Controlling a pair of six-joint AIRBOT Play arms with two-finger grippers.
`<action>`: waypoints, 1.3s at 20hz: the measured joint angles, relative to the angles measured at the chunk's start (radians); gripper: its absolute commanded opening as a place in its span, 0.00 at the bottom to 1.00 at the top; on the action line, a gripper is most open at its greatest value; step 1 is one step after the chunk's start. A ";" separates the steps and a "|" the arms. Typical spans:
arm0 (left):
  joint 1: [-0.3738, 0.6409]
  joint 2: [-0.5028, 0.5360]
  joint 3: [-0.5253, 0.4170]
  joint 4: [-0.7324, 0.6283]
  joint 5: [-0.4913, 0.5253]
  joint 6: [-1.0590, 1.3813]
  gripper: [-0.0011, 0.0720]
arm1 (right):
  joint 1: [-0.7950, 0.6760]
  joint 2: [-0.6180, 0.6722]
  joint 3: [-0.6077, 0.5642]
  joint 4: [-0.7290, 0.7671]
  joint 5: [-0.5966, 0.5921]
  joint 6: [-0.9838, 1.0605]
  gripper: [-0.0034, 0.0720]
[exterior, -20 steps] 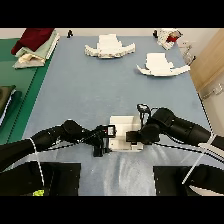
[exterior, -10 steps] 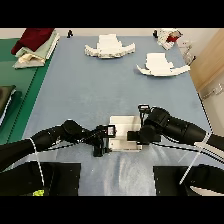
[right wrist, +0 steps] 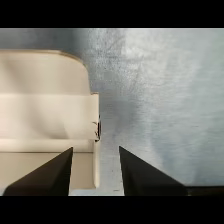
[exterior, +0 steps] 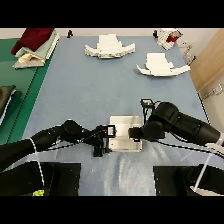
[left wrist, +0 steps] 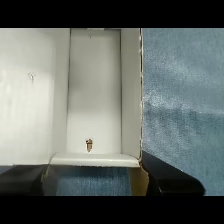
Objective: Fold the box.
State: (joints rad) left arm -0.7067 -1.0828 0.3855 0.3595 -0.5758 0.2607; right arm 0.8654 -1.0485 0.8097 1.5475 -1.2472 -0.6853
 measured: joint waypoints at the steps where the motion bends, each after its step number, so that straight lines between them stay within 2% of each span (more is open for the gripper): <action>1: 0.000 0.000 0.000 0.000 0.000 0.000 0.73 | -0.009 0.019 0.013 -0.011 -0.006 -0.011 0.38; 2: 0.000 0.000 0.000 0.000 0.000 0.000 0.72 | -0.025 0.037 0.022 -0.021 -0.016 -0.023 0.19; 3: 0.000 0.000 0.000 0.000 0.000 0.000 0.73 | -0.053 0.052 0.029 -0.033 -0.029 -0.039 0.09; 4: 0.000 0.000 0.000 0.000 0.000 0.000 0.73 | -0.088 0.061 0.032 -0.041 -0.045 -0.060 0.06; 7: 0.000 0.000 0.000 0.000 0.000 0.000 0.73 | -0.242 0.052 0.033 -0.043 -0.052 -0.172 0.05; 9: 0.000 0.000 0.000 0.000 0.000 0.000 0.73 | -0.368 0.010 0.031 0.013 -0.029 -0.291 0.05; 11: 0.000 0.000 0.000 0.000 0.000 0.000 0.73 | -0.497 -0.057 0.031 0.147 0.010 -0.451 0.05; 13: 0.000 0.000 0.000 0.000 0.000 0.000 0.72 | -0.616 -0.141 0.030 0.346 0.033 -0.640 0.05; 16: 0.000 0.000 0.000 0.000 0.000 0.000 0.73 | -0.751 -0.281 0.039 0.658 0.003 -0.924 0.05; 18: 0.000 0.000 0.000 0.000 0.000 0.000 0.73 | -0.791 -0.366 0.053 0.829 -0.085 -1.095 0.05; 21: 0.000 0.000 0.000 0.000 0.000 0.000 0.73 | -0.805 -0.442 0.068 0.999 -0.241 -1.288 0.05; 23: 0.000 0.000 0.000 0.000 0.000 0.000 0.73 | -0.790 -0.463 0.072 1.050 -0.316 -1.368 0.05; 26: 0.000 0.000 0.000 0.000 0.000 0.000 0.73 | -0.742 -0.462 0.072 1.085 -0.358 -1.465 0.05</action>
State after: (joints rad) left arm -0.7067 -1.0828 0.3855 0.3595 -0.5758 0.2611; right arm 0.1234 -1.5101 0.8818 2.6328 -1.6051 -2.1506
